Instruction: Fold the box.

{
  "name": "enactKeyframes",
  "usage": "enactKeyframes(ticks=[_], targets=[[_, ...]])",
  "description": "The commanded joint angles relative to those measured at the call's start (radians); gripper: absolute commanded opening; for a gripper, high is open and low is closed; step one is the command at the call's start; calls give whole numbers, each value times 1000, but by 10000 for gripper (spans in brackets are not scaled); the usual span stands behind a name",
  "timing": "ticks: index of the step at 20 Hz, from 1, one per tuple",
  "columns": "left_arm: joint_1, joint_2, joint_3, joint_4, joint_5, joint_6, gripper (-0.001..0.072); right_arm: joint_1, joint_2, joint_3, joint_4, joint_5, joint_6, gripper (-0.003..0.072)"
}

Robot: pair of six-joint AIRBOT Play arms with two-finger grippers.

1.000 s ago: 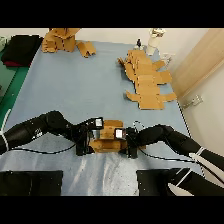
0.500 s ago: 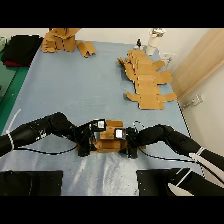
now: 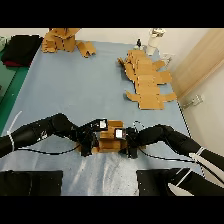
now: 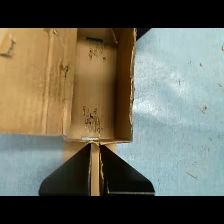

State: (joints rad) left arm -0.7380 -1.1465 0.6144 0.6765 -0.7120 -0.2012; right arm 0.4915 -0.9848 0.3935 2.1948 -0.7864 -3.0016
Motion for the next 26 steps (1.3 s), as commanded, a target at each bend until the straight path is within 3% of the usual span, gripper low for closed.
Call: enactKeyframes(ticks=[1,8,9,10,11,16,17,19,23,26], targets=[[-27,-1,0,-19,52,3,81,0,-1,0,0,0,0,498],[-42,-1,-1,-34,75,3,87,0,-1,0,0,0,0,498],[-42,-1,-1,-34,75,3,217,0,-1,0,0,0,0,499],[-42,-1,0,-34,74,2,462,0,-1,0,0,0,0,499],[-42,-1,-1,-34,73,2,493,0,-1,0,0,0,0,498],[-42,-1,-1,-33,58,-1,494,0,-1,0,0,0,0,499],[-42,-1,0,-26,45,-3,487,0,-1,0,0,0,0,498],[-32,1,0,59,-6,-89,14,0,-1,0,0,0,0,498],[-21,62,0,401,-96,-496,11,0,-1,0,0,0,0,498],[-10,179,0,530,-144,-743,11,0,-1,0,0,0,0,498]])
